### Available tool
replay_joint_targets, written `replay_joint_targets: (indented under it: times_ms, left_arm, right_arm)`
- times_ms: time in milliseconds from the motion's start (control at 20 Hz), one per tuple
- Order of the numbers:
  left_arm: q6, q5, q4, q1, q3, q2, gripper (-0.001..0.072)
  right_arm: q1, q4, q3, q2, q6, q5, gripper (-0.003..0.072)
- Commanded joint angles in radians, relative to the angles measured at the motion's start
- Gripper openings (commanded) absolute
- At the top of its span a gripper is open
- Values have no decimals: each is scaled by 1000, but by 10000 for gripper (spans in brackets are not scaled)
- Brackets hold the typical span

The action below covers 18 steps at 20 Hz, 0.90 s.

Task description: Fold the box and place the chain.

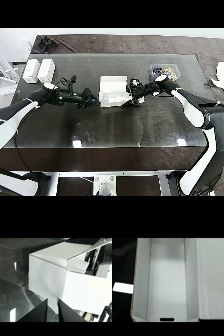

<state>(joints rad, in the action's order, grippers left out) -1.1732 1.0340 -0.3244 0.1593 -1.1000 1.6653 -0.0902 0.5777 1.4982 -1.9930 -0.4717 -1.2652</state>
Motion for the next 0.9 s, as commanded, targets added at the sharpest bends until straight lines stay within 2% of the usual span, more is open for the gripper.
replay_joint_targets:
  times_ms: [0, 250, 850]
  left_arm:
    - [5, 14, 14, -1, -1, -2, 168]
    - [31, 9, 72, -1, -5, -6, 168]
    - [31, -61, 30, 1, -5, -26, 190]
  right_arm:
    - [0, 0, 0, 1, 0, 0, 564]
    - [0, 0, 0, 1, 0, 0, 564]
    - [0, 0, 0, 1, 0, 0, 563]
